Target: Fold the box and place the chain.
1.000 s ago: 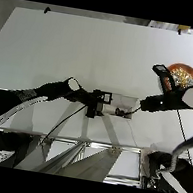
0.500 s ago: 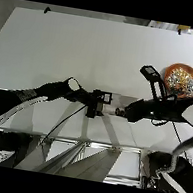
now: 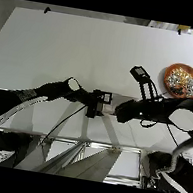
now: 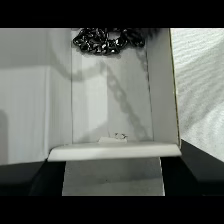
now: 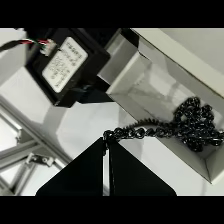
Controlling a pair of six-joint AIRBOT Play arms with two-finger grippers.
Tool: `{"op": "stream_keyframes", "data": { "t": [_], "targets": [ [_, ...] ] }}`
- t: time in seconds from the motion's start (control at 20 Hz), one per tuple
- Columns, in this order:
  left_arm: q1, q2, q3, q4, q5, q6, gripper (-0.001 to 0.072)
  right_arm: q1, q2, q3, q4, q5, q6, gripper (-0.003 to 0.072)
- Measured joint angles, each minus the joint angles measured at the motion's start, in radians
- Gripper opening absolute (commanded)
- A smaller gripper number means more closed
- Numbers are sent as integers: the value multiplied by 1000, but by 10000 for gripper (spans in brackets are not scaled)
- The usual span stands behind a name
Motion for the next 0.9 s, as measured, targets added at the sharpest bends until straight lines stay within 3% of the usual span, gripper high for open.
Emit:
{"op": "stream_keyframes", "data": {
  "t": [0.15,0.35,0.5,0.7,0.9],
  "targets": [
    [0,0,0,0,0,0,390,5,-31,-28,-19,-12,4,137],
    [0,0,0,0,0,0,390,5,-50,-35,-35,-27,6,141],
    [0,0,0,0,0,0,390,-23,-52,5,-44,-25,-8,135],
    [0,0,0,0,0,0,390,-152,-52,92,-71,8,-29,16],
    [0,0,0,0,0,0,390,-324,-65,127,-151,35,-48,16]
  ]
}}
